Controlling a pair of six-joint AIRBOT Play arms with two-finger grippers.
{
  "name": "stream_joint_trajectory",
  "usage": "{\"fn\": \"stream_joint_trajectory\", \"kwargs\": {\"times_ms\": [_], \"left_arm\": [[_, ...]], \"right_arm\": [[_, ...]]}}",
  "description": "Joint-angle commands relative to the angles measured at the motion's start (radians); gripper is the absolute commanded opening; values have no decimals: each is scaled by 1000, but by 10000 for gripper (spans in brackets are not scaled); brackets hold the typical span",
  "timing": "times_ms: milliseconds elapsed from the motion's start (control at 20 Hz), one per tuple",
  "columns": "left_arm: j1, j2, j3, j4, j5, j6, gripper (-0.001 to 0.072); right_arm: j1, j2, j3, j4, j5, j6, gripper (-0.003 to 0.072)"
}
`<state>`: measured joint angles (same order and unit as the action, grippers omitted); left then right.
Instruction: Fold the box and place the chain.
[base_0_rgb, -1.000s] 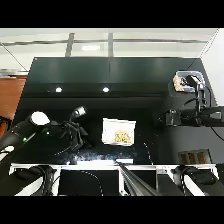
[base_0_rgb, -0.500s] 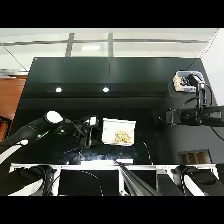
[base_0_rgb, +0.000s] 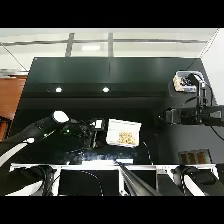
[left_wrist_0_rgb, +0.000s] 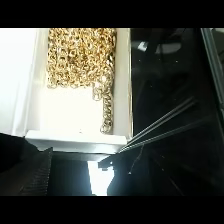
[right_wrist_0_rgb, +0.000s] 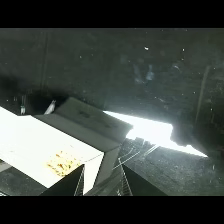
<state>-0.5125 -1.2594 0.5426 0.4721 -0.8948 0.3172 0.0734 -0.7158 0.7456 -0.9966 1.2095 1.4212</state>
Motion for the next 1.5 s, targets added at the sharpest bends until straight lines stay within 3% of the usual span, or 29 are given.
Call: {"fn": "stream_joint_trajectory", "kwargs": {"times_ms": [0, 750, 850, 900, 1000, 1200, 1400, 1450], "left_arm": [[-17, -4, 6, 9, 52, -15, 715], [-61, -64, 69, 21, 48, -82, 709], [-61, -64, 69, 9, 51, -87, 614], [-61, -64, 69, 2, 66, -106, 612], [-61, -64, 69, -4, 111, -154, 496], [-61, -63, 69, -4, 122, -158, 484], [-61, -63, 69, -3, 126, -158, 484], [-61, -63, 69, -3, 126, -158, 485]], "right_arm": [[-1, 1, 1, 1, -2, -1, 286], [-1, 1, 1, -1, -18, -1, 286], [-1, 0, 1, -2, -38, -1, 286], [-1, 0, 1, -2, -48, -1, 286], [-1, 0, 1, -3, -60, -1, 286], [21, -47, 1, 0, -82, 0, 287], [126, -179, 3, 59, -270, -1, 291], [144, -221, 8, 70, -297, -2, 404]]}}
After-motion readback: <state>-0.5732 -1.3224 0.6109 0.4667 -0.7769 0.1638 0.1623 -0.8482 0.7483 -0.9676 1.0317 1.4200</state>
